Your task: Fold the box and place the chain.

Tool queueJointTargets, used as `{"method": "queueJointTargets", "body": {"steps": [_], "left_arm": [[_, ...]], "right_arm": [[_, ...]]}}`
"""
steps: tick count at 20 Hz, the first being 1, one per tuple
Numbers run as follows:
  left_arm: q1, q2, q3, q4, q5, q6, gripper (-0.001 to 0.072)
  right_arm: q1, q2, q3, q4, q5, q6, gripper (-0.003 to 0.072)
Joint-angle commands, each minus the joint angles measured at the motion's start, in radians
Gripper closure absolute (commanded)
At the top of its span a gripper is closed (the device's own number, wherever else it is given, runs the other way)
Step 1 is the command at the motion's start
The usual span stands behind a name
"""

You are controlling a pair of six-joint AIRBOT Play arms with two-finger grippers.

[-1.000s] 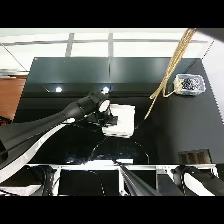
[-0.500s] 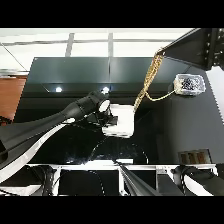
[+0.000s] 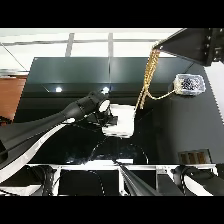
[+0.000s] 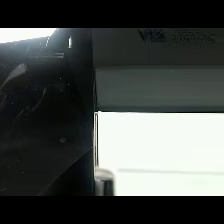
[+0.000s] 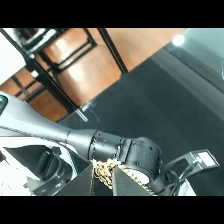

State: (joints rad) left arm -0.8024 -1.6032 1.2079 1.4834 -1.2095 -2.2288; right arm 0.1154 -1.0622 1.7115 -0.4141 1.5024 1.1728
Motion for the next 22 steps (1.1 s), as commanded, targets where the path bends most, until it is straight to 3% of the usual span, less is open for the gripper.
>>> {"method": "queueJointTargets", "body": {"steps": [1,5,15,22], "left_arm": [[0.001,0.0,0.0,0.0,0.0,0.0,0.0681],[0.001,0.0,0.0,0.0,0.0,0.0,0.0681],[0.001,0.0,0.0,0.0,-0.003,0.0,0.0681],[0.001,0.0,0.0,0.0,-0.003,0.0,0.0681]], "right_arm": [[0.001,0.0,0.0,0.035,-0.023,0.0,0.0679],[0.023,-0.018,-0.021,0.036,-0.002,0.0,0.0678],[0.076,-0.019,-0.419,-0.104,-0.037,0.002,0.0676],[0.122,-0.02,-0.742,-0.148,-0.256,0.002,0.0678]]}}
